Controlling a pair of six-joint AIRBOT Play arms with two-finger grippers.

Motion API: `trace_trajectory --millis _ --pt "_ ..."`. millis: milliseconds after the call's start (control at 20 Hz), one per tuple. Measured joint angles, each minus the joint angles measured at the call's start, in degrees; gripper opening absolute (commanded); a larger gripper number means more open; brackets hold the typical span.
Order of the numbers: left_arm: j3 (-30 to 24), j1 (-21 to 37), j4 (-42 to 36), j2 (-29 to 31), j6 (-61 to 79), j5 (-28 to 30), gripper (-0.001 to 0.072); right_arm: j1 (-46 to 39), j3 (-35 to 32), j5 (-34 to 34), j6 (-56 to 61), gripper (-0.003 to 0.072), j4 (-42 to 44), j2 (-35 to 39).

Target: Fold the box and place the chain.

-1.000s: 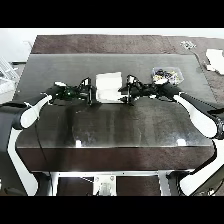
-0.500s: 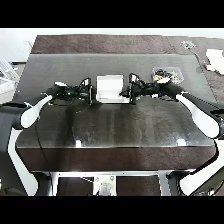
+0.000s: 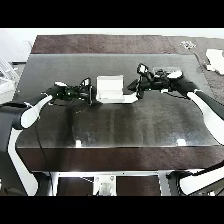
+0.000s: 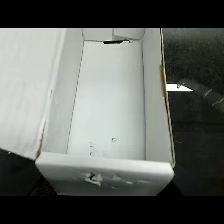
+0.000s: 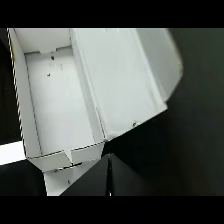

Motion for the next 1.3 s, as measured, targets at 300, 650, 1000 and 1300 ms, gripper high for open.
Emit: trace_trajectory --millis 300,650,1000,1300 --pt "0.0 0.0 0.0 0.0 0.02 0.0 0.0416 -4.22 0.0 0.09 25.05 0.0005 -5.01 6.4" --pt "0.0 0.0 0.0 0.0 0.02 0.04 0.0417 -12.41 0.0 6.19 53.53 0.0006 -9.86 4.46" --pt "0.0 0.0 0.02 0.0 0.02 0.07 0.0416 -10.05 0.0 8.94 63.36 0.0005 -10.49 -3.72" --pt "0.0 0.0 0.0 0.0 0.04 0.07 0.0417 -3.72 2.08 9.33 68.11 0.0005 -12.09 -7.32"
